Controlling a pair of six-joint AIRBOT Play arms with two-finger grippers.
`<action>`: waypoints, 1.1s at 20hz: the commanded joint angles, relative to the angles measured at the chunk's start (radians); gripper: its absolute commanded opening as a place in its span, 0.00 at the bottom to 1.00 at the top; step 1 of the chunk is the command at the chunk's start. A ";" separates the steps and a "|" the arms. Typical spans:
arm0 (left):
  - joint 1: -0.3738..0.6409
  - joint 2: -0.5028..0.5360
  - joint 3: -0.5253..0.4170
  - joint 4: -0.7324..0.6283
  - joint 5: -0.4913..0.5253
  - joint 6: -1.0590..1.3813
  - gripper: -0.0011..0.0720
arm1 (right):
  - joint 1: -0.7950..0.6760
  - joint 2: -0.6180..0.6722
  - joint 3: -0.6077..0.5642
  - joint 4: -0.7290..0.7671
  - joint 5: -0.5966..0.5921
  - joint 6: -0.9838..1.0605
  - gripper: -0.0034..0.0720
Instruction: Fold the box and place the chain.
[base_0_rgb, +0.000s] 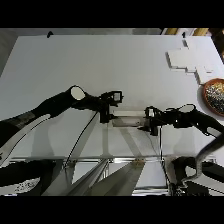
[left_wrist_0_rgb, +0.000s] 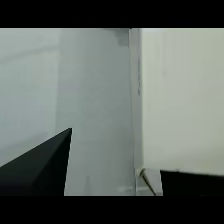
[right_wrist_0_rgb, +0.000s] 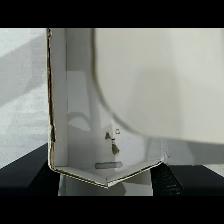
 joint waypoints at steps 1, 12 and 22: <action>0.027 0.069 0.001 0.170 -0.045 -0.217 0.71 | 0.000 0.000 -0.001 0.001 0.000 0.001 0.56; -0.054 0.277 0.000 0.260 -0.180 -0.423 0.02 | 0.000 0.000 -0.001 0.001 0.000 0.001 0.56; -0.231 0.095 0.001 0.002 0.534 -0.454 0.02 | 0.000 0.000 -0.001 0.001 0.000 0.001 0.56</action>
